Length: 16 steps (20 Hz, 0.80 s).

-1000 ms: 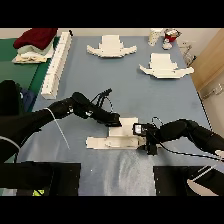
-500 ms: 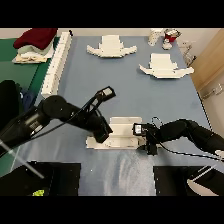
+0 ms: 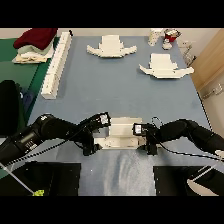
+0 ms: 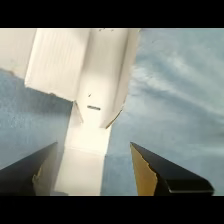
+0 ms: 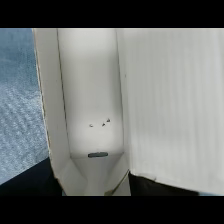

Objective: Fold the box.

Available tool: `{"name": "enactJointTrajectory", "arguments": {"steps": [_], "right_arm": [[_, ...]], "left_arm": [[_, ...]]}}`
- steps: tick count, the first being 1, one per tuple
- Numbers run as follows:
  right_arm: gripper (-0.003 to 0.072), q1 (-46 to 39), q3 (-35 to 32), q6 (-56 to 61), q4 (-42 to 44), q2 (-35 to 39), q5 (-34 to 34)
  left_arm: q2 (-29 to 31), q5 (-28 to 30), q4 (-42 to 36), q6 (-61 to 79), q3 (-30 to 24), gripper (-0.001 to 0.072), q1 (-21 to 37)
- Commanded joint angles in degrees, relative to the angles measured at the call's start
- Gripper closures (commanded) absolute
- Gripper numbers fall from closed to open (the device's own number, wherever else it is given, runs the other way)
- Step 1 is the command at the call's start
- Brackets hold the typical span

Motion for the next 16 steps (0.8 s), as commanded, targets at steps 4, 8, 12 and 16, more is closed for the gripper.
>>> {"name": "enactJointTrajectory", "arguments": {"steps": [4, 8, 12, 16], "right_arm": [[0.0244, 0.0, 0.0, 0.0, -0.3, 0.0, 0.0], [0.0244, 0.0, 0.0, 0.0, -0.3, 0.0, 0.0], [0.0244, 0.0, 0.0, 0.0, -0.3, 0.0, 0.0], [0.0244, 0.0, 0.0, 0.0, -0.4, 0.0, 0.0]], "left_arm": [[-6.7, 4.7, -6.3, 19.9, -3.5, 0.0012, 4.7], [-10.6, 6.5, -16.0, 29.7, -3.5, 0.0013, 4.5], [-12.6, 6.6, -20.5, 33.4, -3.5, 0.02, 4.3], [-13.6, 6.8, -22.0, 35.8, -3.5, 0.0566, 2.8]]}}
